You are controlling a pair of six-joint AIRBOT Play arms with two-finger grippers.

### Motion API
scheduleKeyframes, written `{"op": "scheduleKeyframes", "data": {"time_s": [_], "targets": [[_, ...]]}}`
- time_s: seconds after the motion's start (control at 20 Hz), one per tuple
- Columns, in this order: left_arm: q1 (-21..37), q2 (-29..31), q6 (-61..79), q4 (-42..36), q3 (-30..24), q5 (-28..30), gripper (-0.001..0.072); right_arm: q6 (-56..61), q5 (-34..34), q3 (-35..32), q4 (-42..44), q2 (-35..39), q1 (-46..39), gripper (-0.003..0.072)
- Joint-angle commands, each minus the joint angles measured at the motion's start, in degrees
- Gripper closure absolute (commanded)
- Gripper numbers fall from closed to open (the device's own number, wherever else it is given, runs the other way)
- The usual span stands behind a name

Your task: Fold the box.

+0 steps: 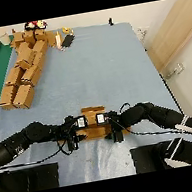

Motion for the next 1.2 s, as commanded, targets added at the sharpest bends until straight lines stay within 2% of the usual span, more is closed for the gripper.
{"op": "scheduleKeyframes", "data": {"time_s": [0.0, 0.05, 0.1, 0.15, 0.5, 0.6, 0.7, 0.85, 0.95, 1.15], "targets": [[0.07, -0.02, -0.46, 0.07, 0.00, -0.48, 0.0405, 0.02, 0.02, -0.04, 0.02, -0.04, 0.00, 0.0150], [0.07, -0.02, -1.49, 0.07, 0.00, -0.46, 0.0448, 0.02, 0.02, -0.04, 0.02, -0.04, 0.00, 0.0149], [0.04, -0.02, -1.81, 0.09, 0.00, -0.48, 0.0600, 0.02, 0.02, -0.04, 0.02, -0.04, 0.00, 0.0149], [0.04, -0.02, -1.79, 0.07, 0.00, -0.48, 0.0611, 0.02, 0.02, -0.04, 0.02, -0.04, 0.00, 0.0150], [0.13, 0.00, -3.15, 1.05, 0.00, -0.63, 0.0611, 0.02, 0.02, -0.04, 0.02, -0.04, 0.00, 0.0149], [0.13, 0.44, -7.19, 4.98, 0.00, -0.59, 0.0611, 0.02, 0.02, -0.04, 0.02, -0.04, 0.00, 0.0149], [0.72, 2.01, -12.17, 12.15, 0.00, -0.57, 0.0611, 0.02, 0.02, -0.04, 0.02, -0.04, 0.00, 0.0149], [5.05, 7.91, -23.58, 21.77, 0.20, -0.87, 0.0611, 0.02, 0.02, -0.04, 0.02, -0.04, 0.00, 0.0149], [9.40, 12.94, -28.48, 24.65, 0.20, -3.85, 0.0611, 0.02, 0.02, -0.04, 0.02, -0.04, 0.00, 0.0149], [15.47, 18.97, -31.39, 25.22, 0.17, -15.43, 0.0612, 0.02, 0.02, -0.04, 0.02, -0.04, 0.00, 0.0150]]}}
